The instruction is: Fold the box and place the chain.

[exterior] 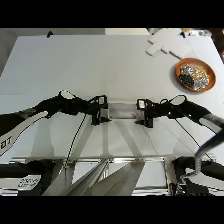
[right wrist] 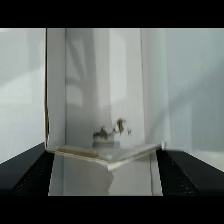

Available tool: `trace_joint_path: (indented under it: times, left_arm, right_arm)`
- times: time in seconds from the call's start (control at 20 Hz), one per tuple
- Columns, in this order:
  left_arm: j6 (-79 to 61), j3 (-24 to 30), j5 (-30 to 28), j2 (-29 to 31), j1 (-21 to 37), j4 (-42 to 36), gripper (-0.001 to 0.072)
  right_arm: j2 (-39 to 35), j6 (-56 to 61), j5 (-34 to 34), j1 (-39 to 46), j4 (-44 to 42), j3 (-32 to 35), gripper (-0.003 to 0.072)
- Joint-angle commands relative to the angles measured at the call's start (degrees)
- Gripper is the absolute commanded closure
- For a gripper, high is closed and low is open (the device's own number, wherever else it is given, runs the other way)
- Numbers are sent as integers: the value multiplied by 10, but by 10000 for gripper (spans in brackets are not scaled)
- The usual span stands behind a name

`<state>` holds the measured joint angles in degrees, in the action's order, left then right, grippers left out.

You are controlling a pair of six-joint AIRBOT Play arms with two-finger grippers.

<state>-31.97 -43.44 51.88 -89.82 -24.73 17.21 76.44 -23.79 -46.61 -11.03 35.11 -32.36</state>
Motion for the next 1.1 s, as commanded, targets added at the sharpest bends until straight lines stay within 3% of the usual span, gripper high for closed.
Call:
trace_joint_path:
  times: [0.0,0.25,0.3,0.45,0.5,0.6,0.75,1.05]
  left_arm:
    - [-1,0,3,0,0,2,641]
    - [-1,0,3,0,0,2,641]
    - [-1,0,3,0,0,2,641]
    - [-1,0,4,0,0,2,641]
    - [-1,0,4,0,0,2,641]
    - [-1,0,4,0,0,2,641]
    - [-1,0,4,0,0,2,641]
    - [-1,0,4,0,0,2,641]
  right_arm:
    - [-43,97,-30,17,83,-1,-30]
    - [-128,191,-136,91,156,-1,-10]
    - [-146,208,-146,101,154,-1,71]
    - [-190,223,-169,104,63,-1,610]
    - [-195,219,-175,103,9,-1,670]
    - [-195,221,-180,87,-75,-1,670]
    - [-193,218,-141,30,-93,-1,670]
    - [-186,218,103,-53,-184,-1,673]
